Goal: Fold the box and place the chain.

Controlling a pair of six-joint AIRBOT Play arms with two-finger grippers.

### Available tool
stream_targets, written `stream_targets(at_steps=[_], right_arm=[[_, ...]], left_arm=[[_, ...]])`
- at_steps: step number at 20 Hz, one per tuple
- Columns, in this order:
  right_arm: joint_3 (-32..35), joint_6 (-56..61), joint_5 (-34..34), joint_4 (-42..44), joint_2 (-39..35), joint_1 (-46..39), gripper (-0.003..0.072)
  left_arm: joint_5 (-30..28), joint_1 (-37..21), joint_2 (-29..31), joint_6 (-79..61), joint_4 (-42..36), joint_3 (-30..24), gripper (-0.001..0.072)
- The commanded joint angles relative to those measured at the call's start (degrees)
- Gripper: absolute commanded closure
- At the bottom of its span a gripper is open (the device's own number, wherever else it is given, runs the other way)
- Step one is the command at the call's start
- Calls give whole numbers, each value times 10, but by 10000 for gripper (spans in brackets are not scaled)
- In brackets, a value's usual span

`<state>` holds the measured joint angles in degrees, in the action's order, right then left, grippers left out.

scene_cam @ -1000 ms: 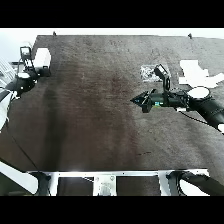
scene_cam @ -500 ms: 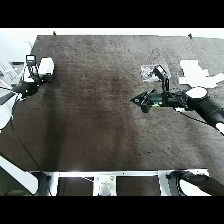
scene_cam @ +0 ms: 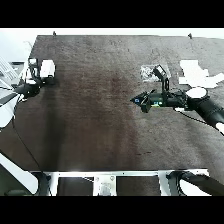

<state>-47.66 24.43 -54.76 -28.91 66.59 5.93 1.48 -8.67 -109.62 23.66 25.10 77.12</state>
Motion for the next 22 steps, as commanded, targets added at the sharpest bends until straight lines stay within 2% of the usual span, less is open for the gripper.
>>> stream_targets(at_steps=[1, 5, 7, 8, 12, 14, 22], right_arm=[[0, 0, -1, 0, 0, 0, 681], [0, 1, -2, 0, 0, 0, 671], [0, 1, -2, 0, 0, 1, 397], [0, 6, -2, 0, 0, 1, 323], [0, 9, -2, 0, 0, 0, 309], [0, 11, -3, 0, 0, 0, 187], [0, 12, -19, 0, 0, 0, 180]], left_arm=[[-14, 0, -1, -2, 4, 1, -6], [-5, 0, 4, -2, 5, 0, -11], [4, 0, 6, -2, 5, 1, -11], [12, 0, 6, -2, 5, 1, -11], [18, -2, 15, -2, 5, 0, -11], [13, -2, 26, -2, 9, 1, -11], [4, -2, 102, -1, 32, 1, -11]])
